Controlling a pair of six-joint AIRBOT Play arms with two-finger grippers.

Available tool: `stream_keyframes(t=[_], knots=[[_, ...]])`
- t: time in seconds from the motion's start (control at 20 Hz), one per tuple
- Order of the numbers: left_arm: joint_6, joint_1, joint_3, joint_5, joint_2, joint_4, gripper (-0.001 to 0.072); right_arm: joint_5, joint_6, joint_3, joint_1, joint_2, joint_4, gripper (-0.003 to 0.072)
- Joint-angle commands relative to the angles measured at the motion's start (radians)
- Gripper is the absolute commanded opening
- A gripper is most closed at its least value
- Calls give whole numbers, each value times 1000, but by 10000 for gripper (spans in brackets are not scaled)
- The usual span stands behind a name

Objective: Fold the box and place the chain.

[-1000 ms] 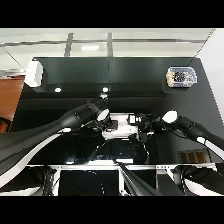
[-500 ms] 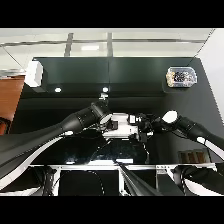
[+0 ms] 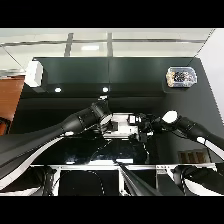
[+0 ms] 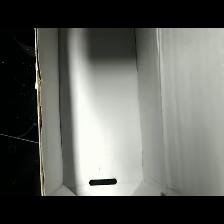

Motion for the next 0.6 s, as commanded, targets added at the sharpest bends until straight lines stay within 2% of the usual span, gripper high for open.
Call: stream_keyframes(t=[0.0, 0.05, 0.25, 0.35, 0.45, 0.55], knots=[[-19, 9, 1, 4, 0, 1, 141, 0, 1, 0, 1, 0, 1, 409], [-18, 10, 1, 4, 0, 1, 23, 0, 1, 0, 1, 0, 1, 409], [1, 10, 1, -6, 1, 0, 25, -1, 20, 0, 1, 0, 1, 411], [1, 10, 1, -20, 2, 2, 25, -5, 21, 0, 1, 1, 0, 704], [1, 10, 2, -20, 2, 3, 25, 14, 73, 9, -1, 19, -56, 704], [7, 10, 4, -24, 2, 3, 25, 66, 199, 28, -2, 68, -200, 703]])
